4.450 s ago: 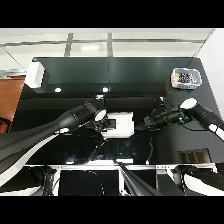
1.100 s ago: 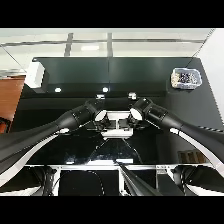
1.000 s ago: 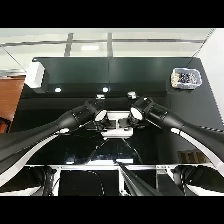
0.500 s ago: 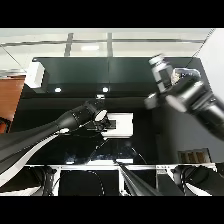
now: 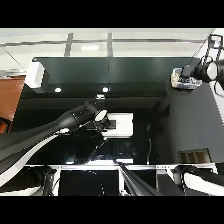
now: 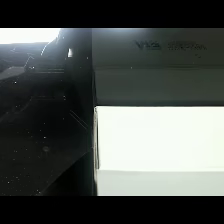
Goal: Fold the box and place the chain.
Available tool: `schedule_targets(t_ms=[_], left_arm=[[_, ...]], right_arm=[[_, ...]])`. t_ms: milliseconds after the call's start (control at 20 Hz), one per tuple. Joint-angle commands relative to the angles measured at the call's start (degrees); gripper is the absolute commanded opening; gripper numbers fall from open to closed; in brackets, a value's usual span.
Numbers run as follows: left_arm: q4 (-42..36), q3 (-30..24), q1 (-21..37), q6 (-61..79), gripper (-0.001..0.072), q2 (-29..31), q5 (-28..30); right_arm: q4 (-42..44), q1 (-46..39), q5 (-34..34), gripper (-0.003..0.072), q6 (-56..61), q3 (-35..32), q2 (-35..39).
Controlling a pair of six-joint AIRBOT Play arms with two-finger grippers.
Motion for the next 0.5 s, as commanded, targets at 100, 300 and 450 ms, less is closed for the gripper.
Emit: schedule_targets(t_ms=[100,300,450], left_arm=[[-0.04,0.04,0.04,0.02,0.0024,-0.04,-0.02],[-0.04,0.04,0.04,0.02,0.0024,-0.04,0.02],[-0.04,0.04,0.04,0.02,0.0024,-0.04,0.0]], right_arm=[[7.87,-6.49,10.75,0.072,-2.45,25.51,-24.94],[11.34,-8.26,15.19,0.0585,-2.51,30.88,-31.69],[11.21,-8.59,15.45,0.0585,-4.07,30.88,-33.42]])
